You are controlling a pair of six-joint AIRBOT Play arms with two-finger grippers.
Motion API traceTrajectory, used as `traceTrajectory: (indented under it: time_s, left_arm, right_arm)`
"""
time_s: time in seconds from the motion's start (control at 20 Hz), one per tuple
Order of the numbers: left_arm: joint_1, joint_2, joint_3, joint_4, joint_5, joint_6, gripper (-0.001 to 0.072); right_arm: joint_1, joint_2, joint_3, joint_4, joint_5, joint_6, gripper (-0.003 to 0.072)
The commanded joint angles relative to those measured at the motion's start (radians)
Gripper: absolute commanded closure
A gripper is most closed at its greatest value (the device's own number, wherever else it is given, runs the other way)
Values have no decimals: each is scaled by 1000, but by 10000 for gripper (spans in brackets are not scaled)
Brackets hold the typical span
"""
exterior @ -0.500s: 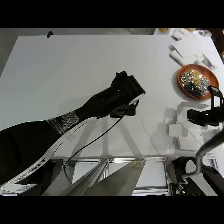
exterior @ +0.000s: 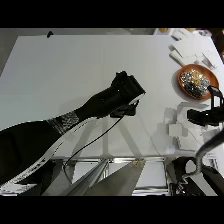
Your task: Fold the box and place the chain.
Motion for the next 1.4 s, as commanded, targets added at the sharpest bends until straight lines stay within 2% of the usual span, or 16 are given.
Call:
traceTrajectory:
  time_s: [0.0, 0.15, 0.3, 0.35, 0.45, 0.5, 0.6, 0.65, 0.7, 0.8, 0.9, 0.95, 1.0, 1.05, 1.2, 1.35]
  left_arm:
    - [0, 1, 0, 0, 0, 0, 695]
    - [0, 1, 0, 0, 0, 0, 695]
    - [0, 1, 0, 0, 0, 0, 695]
    - [0, 1, 0, 1, 3, 0, 695]
    - [1, 1, 0, 20, 77, 6, 695]
    - [1, 0, 0, 72, 114, 76, 695]
    - [2, 0, 0, 204, 138, 388, 695]
    - [2, 0, 0, 286, 127, 621, 695]
    - [4, 0, 0, 349, 99, 750, 696]
    - [24, 0, 0, 421, 87, 785, 696]
    - [69, 0, -1, 366, 120, 830, 696]
    - [98, -1, -1, 332, 137, 857, 696]
    - [137, -1, -1, 305, 161, 861, 696]
    - [179, -1, -1, 275, 173, 860, 696]
    - [331, -1, -1, 137, 130, 877, 696]
    - [465, -1, -1, -83, 132, 943, 698]
  right_arm:
    - [0, 0, 1, -1, -5, -11, 672]
    - [0, 0, 1, 1, -100, -14, 672]
    - [0, 1, 3, 41, -141, -2, 672]
    - [0, 1, 8, 64, -126, -2, 672]
    - [0, 1, 45, 61, -69, -6, 672]
    - [0, 1, 77, 39, -39, -5, 672]
    - [0, 1, 148, -59, 19, -2, 672]
    - [0, 1, 183, -149, 58, -3, 672]
    - [0, 1, 210, -245, 82, -2, 672]
    - [0, 1, 238, -441, 118, 36, 672]
    - [0, -4, 238, -543, 125, 62, 657]
    - [0, -17, 238, -553, 125, 61, 415]
    - [0, -42, 238, -554, 133, 61, 69]
    - [0, -75, 238, -555, 145, 61, 22]
    - [0, -156, 238, -599, 185, 63, 188]
    - [-19, -200, 234, -590, 230, 70, 194]
